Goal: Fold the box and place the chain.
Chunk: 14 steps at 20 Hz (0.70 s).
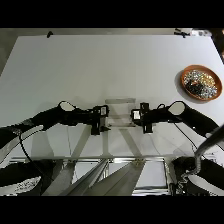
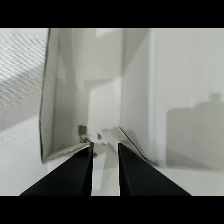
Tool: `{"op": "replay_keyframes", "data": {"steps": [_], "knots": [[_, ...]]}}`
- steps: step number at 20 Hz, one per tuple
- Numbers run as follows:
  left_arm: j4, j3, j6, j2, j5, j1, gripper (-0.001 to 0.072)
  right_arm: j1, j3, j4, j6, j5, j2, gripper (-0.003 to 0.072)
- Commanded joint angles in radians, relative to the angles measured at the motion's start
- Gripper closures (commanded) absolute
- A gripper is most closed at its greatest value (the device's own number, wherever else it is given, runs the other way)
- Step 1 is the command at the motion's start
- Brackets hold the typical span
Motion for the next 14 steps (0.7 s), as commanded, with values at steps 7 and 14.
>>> {"op": "replay_keyframes", "data": {"steps": [7,14], "knots": [[0.005,0.000,0.003,0.000,0.001,0.000,0.0378,-0.295,0.000,-0.230,0.549,0.348,0.228,0.0676],[0.005,0.000,0.003,0.000,0.001,0.000,0.0378,-0.385,0.000,-0.324,1.168,0.431,0.193,0.0677]]}}
